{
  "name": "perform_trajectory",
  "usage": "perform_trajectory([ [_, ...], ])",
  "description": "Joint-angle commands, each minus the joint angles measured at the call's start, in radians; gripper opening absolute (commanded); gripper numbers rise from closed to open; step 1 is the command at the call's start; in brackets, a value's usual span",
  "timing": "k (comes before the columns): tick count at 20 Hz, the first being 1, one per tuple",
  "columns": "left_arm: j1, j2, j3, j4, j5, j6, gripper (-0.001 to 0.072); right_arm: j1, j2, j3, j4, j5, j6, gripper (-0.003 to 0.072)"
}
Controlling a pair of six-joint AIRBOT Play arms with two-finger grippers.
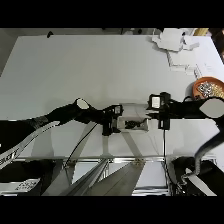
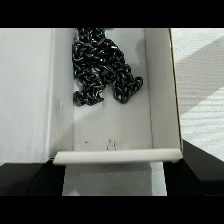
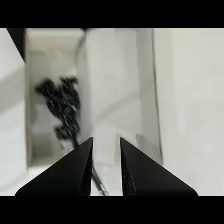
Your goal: Fold the box and place the chain.
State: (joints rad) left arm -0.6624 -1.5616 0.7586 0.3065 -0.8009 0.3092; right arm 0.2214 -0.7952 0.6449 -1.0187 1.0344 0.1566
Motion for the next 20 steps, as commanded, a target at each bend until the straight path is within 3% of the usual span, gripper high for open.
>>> perform_trajectory([
  [1,0.000,0.000,0.000,0.000,0.001,0.000,0.0210,-0.140,0.029,-0.001,-0.119,0.068,-0.032,0.0199],
  [4,0.000,0.000,0.000,0.000,0.000,0.000,0.0210,-0.203,-0.028,-0.001,-0.159,0.055,-0.035,0.0199],
  [12,0.000,0.000,0.000,0.000,0.000,0.000,0.0210,-0.205,-0.258,-0.001,-0.321,-0.032,-0.111,0.0198],
  [20,0.000,0.000,0.000,0.000,0.000,0.000,0.0210,-0.205,-0.322,-0.001,-0.321,-0.113,-0.192,0.0198],
])
